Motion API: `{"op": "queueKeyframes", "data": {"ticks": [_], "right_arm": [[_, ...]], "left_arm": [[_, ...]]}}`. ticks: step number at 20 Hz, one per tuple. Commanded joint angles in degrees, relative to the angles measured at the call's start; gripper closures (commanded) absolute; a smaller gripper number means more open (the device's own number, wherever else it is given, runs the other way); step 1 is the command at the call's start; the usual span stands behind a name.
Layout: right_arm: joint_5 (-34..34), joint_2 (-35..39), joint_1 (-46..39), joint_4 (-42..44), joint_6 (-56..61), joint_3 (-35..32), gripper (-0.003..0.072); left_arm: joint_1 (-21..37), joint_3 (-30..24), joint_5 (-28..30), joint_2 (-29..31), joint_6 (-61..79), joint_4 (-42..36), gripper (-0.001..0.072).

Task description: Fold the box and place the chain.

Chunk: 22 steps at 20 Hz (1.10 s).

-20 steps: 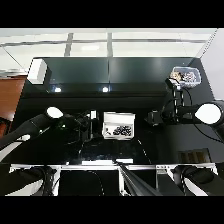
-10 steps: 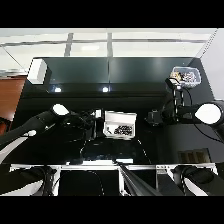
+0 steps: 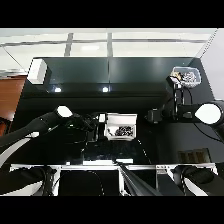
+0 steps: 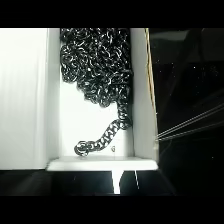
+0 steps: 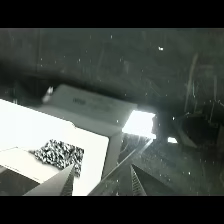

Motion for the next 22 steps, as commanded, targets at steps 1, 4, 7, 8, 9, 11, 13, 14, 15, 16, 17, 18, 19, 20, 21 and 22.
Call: {"op": "queueKeyframes", "data": {"ticks": [1, 4, 7, 8, 9, 11, 13, 14, 15, 16, 17, 18, 19, 20, 21, 22], "right_arm": [[-3.96, -0.02, 0.07, 0.0, -0.04, -0.02, 0.0269], [-11.93, -1.49, 0.04, 0.55, -1.86, -0.02, -0.0034], [-21.22, -7.43, 0.15, 6.23, -6.4, -0.02, -0.0034], [-21.88, -10.25, 0.46, 10.23, -12.59, -0.02, -0.0034], [-21.4, -12.61, 0.94, 13.03, -19.45, 0.0, -0.0034], [-16.37, -15.02, 1.95, 17.59, -40.46, 0.02, -0.0034], [-7.5, -14.91, 1.9, 16.83, -55.69, 0.83, -0.0034], [-4.26, -14.91, 1.86, 14.53, -58.18, 1.57, -0.0034], [-1.88, -14.91, 1.88, 12.98, -60.5, 2.16, -0.0034], [0.31, -14.88, 1.92, 12.79, -63.89, 2.54, -0.0034], [2.25, -14.88, 2.03, 13.25, -67.87, 2.62, -0.0034], [3.67, -14.88, 2.01, 15.34, -72.57, 2.62, -0.0034], [3.56, -14.88, 2.01, 17.75, -76.22, 2.62, -0.0034], [3.13, -14.88, 2.03, 20.11, -78.75, 2.6, -0.0034], [2.43, -14.88, 2.03, 21.05, -80.3, 2.6, -0.0034], [2.01, -14.91, 2.03, 21.03, -80.98, 2.6, -0.0034]], "left_arm": [[-0.63, 0.07, 1.7, -0.04, -0.83, 0.15, 0.0354], [-0.63, 0.07, 1.75, -0.04, -0.87, 0.15, 0.0361], [-0.63, 0.07, 1.77, -0.04, -0.87, 0.15, 0.036], [-0.63, 0.07, 1.75, -0.04, -0.87, 0.15, 0.0361], [-0.63, 0.07, 1.75, -0.04, -0.9, 0.15, 0.036], [-0.63, 0.07, 1.77, -0.04, -0.9, 0.15, 0.036], [-0.63, 0.07, 1.77, -0.04, -0.9, 0.17, 0.036], [-0.63, 0.07, 1.77, -0.04, -0.9, 0.17, 0.036], [-0.63, 0.07, 1.77, -0.04, -0.9, 0.17, 0.036], [-0.63, 0.07, 1.77, -0.04, -0.9, 0.17, 0.036], [-0.63, 0.07, 1.77, -0.04, -0.9, 0.17, 0.0359], [-0.63, 0.07, 1.77, -0.04, -0.9, 0.17, 0.0359], [-0.63, 0.07, 1.77, -0.04, -0.9, 0.17, 0.0359], [-0.63, 0.07, 1.77, -0.04, -0.9, 0.17, 0.0359], [-0.66, 0.07, 1.79, -0.04, -0.9, 0.17, 0.0359], [-0.66, 0.07, 1.77, -0.04, -0.9, 0.17, 0.0359]]}}
